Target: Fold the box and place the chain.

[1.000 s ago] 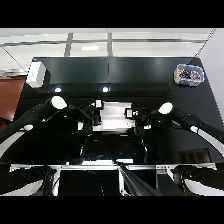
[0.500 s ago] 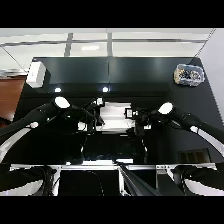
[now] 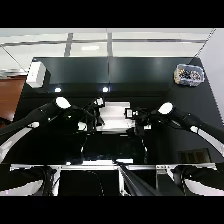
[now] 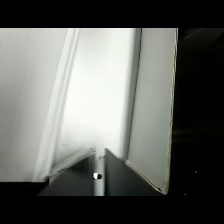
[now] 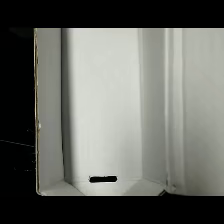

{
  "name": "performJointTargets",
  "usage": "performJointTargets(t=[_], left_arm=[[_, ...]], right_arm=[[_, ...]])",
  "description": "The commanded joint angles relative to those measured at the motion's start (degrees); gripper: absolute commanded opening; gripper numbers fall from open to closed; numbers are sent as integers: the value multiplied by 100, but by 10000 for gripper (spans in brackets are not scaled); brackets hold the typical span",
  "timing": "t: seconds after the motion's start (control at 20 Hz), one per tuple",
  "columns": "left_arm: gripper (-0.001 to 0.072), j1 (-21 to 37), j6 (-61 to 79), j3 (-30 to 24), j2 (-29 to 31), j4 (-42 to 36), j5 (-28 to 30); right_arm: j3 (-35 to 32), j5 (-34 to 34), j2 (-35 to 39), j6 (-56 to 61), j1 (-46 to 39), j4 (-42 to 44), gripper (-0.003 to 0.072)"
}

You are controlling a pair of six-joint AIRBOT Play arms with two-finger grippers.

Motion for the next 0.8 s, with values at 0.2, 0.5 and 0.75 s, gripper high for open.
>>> performJointTargets(t=[0.2, 0.5, 0.75], left_arm=[[80, -42, -391, 28, 20, 308, -28], [23, 647, -3786, 612, 748, 3794, -1158], [23, 2518, -5484, 352, 1349, 2830, -1744]], right_arm=[[0, 0, -2, 0, 2, 0, 133], [0, 0, -2, 0, 2, 0, 134], [0, 0, -2, 0, 2, 0, 133]])
